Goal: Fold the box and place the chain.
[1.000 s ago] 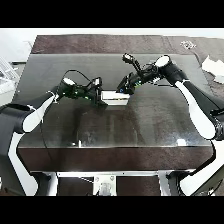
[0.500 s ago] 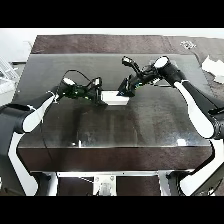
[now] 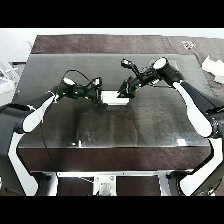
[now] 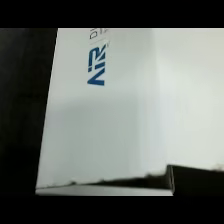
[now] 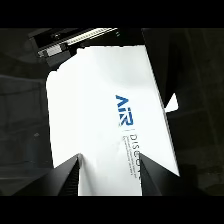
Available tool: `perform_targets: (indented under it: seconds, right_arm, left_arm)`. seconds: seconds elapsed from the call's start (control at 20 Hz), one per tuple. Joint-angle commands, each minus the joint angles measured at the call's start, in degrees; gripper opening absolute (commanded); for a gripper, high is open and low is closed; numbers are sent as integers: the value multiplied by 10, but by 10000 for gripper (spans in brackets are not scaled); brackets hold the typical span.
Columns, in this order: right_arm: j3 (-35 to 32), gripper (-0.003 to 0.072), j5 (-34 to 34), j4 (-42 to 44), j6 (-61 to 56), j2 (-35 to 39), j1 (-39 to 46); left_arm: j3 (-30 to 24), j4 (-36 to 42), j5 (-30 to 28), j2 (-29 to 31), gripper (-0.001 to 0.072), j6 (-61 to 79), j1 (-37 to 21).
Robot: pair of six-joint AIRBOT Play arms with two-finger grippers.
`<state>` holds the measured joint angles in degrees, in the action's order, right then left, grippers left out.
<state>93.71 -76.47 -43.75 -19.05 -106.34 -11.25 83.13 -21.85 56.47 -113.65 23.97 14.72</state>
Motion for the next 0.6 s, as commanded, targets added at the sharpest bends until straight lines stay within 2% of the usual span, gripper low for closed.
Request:
perform_targets:
  seconds: [0.0, 0.15, 0.35, 0.55]
  right_arm:
    - [3, 449, 11, -9, 10, -3, -2]
    - [8, 449, 15, -13, 11, -3, -2]
    - [32, 447, -36, 26, 37, -2, -1]
    - [33, 441, -38, 32, 64, -1, -1]
  left_arm:
    - [0, 0, 0, 0, 488, 0, 0]
    - [0, 0, 0, 0, 488, 0, 0]
    - [0, 0, 0, 0, 488, 0, 0]
    - [0, 0, 0, 0, 488, 0, 0]
